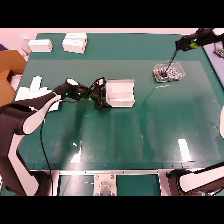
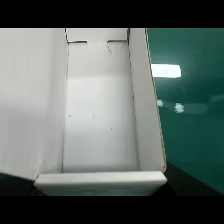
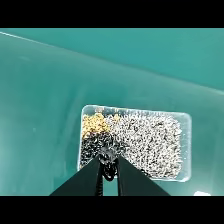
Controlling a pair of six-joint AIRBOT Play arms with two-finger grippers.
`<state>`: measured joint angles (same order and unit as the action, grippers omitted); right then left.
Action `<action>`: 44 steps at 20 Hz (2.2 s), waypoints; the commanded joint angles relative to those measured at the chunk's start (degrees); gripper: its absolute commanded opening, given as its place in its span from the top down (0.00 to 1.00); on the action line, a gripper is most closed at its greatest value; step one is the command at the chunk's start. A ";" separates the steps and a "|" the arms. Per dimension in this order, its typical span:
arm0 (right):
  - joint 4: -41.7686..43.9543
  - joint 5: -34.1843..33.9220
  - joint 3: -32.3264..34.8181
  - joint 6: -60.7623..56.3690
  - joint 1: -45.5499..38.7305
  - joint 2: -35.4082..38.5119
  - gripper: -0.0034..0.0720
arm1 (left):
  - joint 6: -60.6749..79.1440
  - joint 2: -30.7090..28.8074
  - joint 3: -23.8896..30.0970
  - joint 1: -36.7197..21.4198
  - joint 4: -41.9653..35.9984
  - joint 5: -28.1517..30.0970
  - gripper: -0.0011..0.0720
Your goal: Fold the box and place the chain.
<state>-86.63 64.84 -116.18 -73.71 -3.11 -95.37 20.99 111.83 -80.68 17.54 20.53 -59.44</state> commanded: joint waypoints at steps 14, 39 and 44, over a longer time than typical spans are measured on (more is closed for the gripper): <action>-0.81 1.22 -0.07 2.38 18.62 24.85 0.94 | 0.02 0.02 0.00 -0.02 0.00 0.00 0.27; 12.31 3.87 26.71 -5.22 30.82 24.87 0.94 | 0.02 0.02 0.00 -0.02 0.00 0.02 0.27; 12.87 -1.66 32.70 -5.16 30.82 24.63 0.94 | 0.02 0.02 -0.02 -0.02 0.00 0.00 0.27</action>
<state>-74.52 66.54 -86.72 -78.89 27.64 -70.61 20.99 111.81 -80.68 17.54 20.53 -59.44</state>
